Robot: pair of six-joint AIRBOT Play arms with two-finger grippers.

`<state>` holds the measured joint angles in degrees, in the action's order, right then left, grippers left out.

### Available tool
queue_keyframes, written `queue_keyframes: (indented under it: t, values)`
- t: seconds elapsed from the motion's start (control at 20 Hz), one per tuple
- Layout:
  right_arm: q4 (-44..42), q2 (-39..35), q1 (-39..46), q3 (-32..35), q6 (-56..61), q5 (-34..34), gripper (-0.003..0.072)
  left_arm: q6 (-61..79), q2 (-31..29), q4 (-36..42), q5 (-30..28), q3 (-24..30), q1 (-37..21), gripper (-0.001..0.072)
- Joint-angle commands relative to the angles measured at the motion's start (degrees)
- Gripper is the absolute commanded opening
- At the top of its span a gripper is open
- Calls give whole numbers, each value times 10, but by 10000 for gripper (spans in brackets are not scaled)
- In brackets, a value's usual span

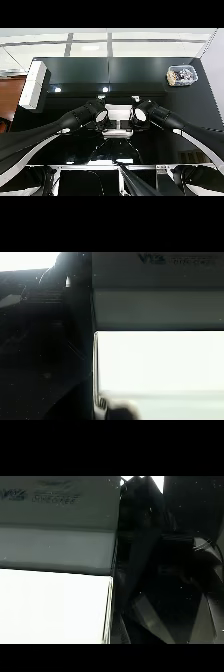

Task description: Fold the box and place the chain.

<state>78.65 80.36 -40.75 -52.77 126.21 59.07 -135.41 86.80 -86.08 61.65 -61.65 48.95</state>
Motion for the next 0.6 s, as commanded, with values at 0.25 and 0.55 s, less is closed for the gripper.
queue_keyframes:
  t: [0.25, 0.55]
  values:
    - [30, -4, 0, -40, -17, 28, 277, 0, 0, 0, 1, 0, 0, 30]
    - [32, 19, -1, -40, -17, 42, 188, 0, 0, 0, 1, 0, 0, 30]
